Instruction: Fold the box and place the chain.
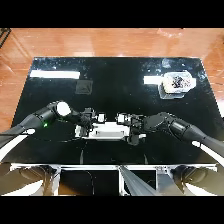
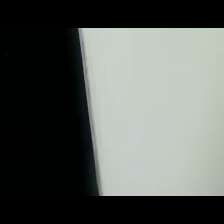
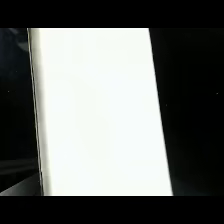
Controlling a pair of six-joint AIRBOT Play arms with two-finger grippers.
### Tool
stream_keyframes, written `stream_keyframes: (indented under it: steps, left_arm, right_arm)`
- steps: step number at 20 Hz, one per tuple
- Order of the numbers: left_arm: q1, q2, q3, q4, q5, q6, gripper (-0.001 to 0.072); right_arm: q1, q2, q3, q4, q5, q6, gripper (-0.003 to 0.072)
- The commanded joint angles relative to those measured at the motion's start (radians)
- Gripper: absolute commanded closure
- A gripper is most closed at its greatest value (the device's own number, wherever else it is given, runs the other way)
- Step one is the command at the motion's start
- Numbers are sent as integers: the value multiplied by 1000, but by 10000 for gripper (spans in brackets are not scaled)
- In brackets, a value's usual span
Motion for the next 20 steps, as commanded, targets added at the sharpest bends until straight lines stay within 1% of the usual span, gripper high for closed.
stream_keyframes:
  steps: [1, 7, 17, 20]
  left_arm:
    - [0, -1, 2, -2, -3, -23, 689]
    - [1, -1, 1, -2, -14, -31, 689]
    - [1, -1, 1, -2, -14, -31, 689]
    - [1, -1, 1, -2, -14, -31, 690]
  right_arm:
    - [12, -27, 1, 3, 29, 0, -9]
    - [12, -52, 1, 3, 46, 0, -8]
    - [12, -53, 1, -6, 48, 0, -8]
    - [11, -53, 1, -30, 41, 0, -8]
